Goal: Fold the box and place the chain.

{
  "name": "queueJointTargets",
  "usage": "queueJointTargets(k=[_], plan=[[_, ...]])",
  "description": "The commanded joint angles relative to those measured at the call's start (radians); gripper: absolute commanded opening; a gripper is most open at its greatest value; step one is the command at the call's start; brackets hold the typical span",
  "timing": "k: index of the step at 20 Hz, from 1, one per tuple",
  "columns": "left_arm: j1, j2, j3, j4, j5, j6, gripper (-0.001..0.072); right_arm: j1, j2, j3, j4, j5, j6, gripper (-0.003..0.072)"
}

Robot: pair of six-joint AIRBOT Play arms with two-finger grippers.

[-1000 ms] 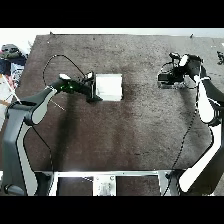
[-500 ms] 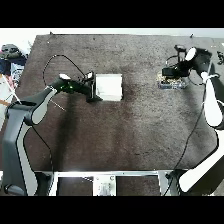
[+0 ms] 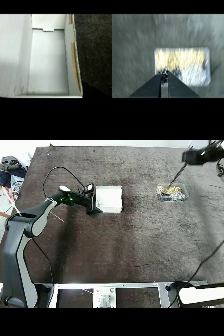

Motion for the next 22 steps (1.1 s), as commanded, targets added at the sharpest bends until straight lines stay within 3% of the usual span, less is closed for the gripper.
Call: queueJointTargets(k=[1, 4, 8, 14, 19, 22], plan=[[0.000, 0.000, 0.000, 0.000, 0.000, 0.000, 0.0468, 0.036, 0.156, 0.001, 0.000, -0.179, -0.035, 0.0011], [0.000, 0.000, 0.000, 0.000, 0.000, 0.000, 0.0468, 0.094, 0.245, 0.001, 0.000, -0.321, -0.056, 0.0011], [0.000, 0.000, 0.000, 0.000, 0.000, 0.000, 0.0468, 0.190, 0.296, 0.001, 0.000, -0.380, -0.075, 0.0011], [0.000, 0.000, 0.000, 0.000, 0.000, 0.000, 0.0468, 0.351, 0.293, 0.000, 0.001, -0.363, -0.093, 0.0011], [0.000, 0.000, 0.000, 0.000, 0.000, 0.000, 0.0468, 0.481, 0.225, -0.003, 0.008, -0.205, -0.093, 0.0011], [0.000, 0.000, 0.000, 0.000, 0.000, 0.000, 0.0468, 0.541, 0.166, -0.022, 0.013, -0.187, -0.098, 0.0011]])
